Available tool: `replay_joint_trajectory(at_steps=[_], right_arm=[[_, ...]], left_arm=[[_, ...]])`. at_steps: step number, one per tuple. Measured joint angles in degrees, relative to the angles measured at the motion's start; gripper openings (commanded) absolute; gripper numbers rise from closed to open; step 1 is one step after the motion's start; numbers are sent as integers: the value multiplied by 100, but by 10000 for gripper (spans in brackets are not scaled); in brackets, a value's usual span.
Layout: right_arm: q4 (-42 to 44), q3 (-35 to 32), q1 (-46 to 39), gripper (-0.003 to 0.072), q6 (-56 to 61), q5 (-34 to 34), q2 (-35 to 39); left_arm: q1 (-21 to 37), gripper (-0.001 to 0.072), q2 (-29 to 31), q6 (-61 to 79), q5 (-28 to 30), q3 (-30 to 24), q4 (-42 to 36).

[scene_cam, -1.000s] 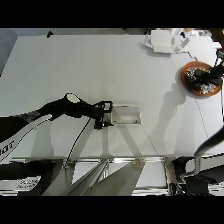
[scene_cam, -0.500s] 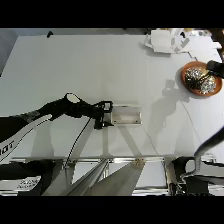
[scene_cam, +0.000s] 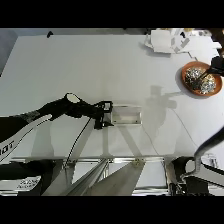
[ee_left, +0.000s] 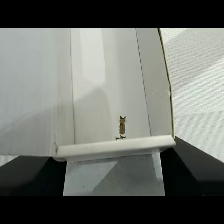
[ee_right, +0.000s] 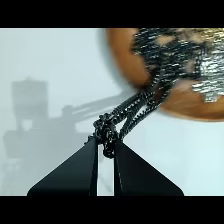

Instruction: Fold the box and place the chain.

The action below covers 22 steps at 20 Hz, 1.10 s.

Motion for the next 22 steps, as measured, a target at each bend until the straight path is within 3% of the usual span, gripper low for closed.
replay_joint_trajectory(at_steps=[5,11,18,22], right_arm=[[737,-83,262,15,-299,855,243],[962,-553,1453,15,-411,1305,964],[1034,-800,2798,15,-420,1447,1611],[1360,-1285,3279,15,-413,1128,1952]], left_arm=[[0,170,0,2,-2,0,0],[0,170,0,2,0,0,2],[0,170,0,0,-2,0,0],[0,170,0,2,0,0,2]])
